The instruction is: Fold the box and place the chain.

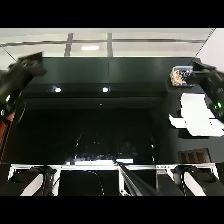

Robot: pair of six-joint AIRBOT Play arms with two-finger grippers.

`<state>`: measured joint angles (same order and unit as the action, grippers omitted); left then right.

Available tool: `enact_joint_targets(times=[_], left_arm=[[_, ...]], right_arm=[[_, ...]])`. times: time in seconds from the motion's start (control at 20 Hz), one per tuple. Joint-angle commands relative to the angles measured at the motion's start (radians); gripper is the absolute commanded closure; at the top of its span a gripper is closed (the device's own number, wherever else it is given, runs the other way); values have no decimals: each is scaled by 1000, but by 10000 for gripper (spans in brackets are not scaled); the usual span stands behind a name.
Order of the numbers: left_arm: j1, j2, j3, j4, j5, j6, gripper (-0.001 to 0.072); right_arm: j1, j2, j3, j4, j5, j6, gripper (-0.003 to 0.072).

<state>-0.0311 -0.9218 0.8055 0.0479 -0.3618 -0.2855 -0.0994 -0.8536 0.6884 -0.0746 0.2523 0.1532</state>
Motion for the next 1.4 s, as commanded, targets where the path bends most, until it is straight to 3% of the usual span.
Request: enact_joint_targets(times=[0.0, 0.05, 0.1, 0.2, 0.3, 0.45, 0.5, 0.55, 0.6, 0.75, 0.95, 1.05, 1.15, 1.2, 1.3, 1.35], left_arm=[[-20, -417, 410, 1131, -466, -927, 686], [-20, -482, 490, 1384, -644, -1124, 685], [-13, -509, 533, 1522, -753, -1182, 685], [29, -488, 557, 1594, -816, -1186, 684], [98, -438, 555, 1583, -863, -1196, 683], [215, -350, 541, 1490, -982, -1199, 661], [244, -319, 537, 1449, -999, -1200, 467], [268, -292, 537, 1397, -1007, -1200, 135], [280, -275, 538, 1361, -1007, -1206, 0], [277, -268, 538, 1346, -1010, -1247, 0], [259, -271, 538, 1333, -1010, -1311, 1], [255, -273, 538, 1297, -1017, -1343, 2], [256, -280, 538, 1275, -1033, -1361, 2], [256, -284, 538, 1273, -1041, -1361, 2], [256, -288, 538, 1273, -1046, -1361, 2], [256, -289, 538, 1273, -1045, -1361, 2]], right_arm=[[-21, -292, 225, -821, 293, 639, 675], [-32, -344, 284, -1145, 448, 916, 675], [-48, -377, 327, -1419, 579, 1117, 675], [-132, -381, 366, -1710, 707, 1274, 679], [-320, -380, 392, -1761, 770, 1307, 678], [-679, -380, 393, -1746, 766, 1474, 653], [-777, -381, 393, -1708, 737, 1467, 406], [-861, -385, 393, -1635, 695, 1409, 24], [-934, -396, 393, -1524, 658, 1284, -28], [-1047, -505, 430, -1309, 679, 1106, -25], [-1053, -781, 636, -985, 1010, 811, -24], [-1010, -870, 698, -956, 1090, 775, -24], [-963, -894, 704, -1002, 1075, 741, -23], [-946, -893, 704, -1015, 1071, 727, 57], [-936, -885, 714, -1022, 1082, 714, 527], [-935, -872, 716, -1021, 1099, 687, 671]])
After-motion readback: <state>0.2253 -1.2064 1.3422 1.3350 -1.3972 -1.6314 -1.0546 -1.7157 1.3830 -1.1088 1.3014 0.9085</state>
